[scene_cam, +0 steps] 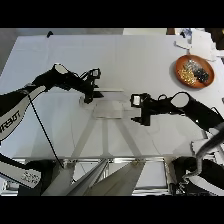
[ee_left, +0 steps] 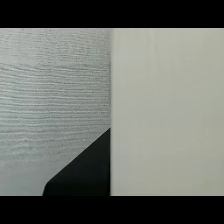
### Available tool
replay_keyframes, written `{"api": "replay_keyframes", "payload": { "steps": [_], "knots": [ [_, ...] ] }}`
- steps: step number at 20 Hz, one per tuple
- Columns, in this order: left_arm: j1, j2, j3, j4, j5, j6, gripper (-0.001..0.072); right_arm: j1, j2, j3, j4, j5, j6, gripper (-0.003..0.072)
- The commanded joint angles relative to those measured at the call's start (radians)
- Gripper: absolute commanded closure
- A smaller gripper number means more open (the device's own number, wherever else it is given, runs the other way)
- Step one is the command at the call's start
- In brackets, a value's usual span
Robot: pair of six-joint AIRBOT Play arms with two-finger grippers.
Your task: Fold the box and place the chain.
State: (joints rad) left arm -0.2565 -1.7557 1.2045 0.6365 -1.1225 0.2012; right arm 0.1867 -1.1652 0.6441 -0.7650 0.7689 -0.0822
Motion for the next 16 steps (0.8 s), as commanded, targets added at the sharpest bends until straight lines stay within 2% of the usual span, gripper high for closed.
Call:
{"api": "replay_keyframes", "payload": {
  "steps": [1,3,11,13,16],
  "knots": [
    [0.000,-0.001,0.000,0.000,0.000,0.000,0.0698,0.001,-0.091,-0.001,0.053,-0.060,-0.083,-0.0012],
    [-0.001,-0.001,0.000,0.000,0.000,0.000,0.0698,0.002,-0.132,-0.001,0.129,-0.062,-0.138,-0.0012],
    [-0.001,-0.001,0.000,0.000,0.000,0.000,0.0698,0.071,-0.216,-0.001,0.203,-0.106,-0.114,-0.0012],
    [-0.001,-0.001,0.000,0.000,0.000,0.000,0.0698,0.095,-0.220,-0.001,0.224,-0.139,-0.066,-0.0011],
    [-0.001,-0.001,0.000,0.000,0.000,0.000,0.0698,0.103,-0.218,-0.001,0.222,-0.248,0.090,-0.0011]
  ]
}}
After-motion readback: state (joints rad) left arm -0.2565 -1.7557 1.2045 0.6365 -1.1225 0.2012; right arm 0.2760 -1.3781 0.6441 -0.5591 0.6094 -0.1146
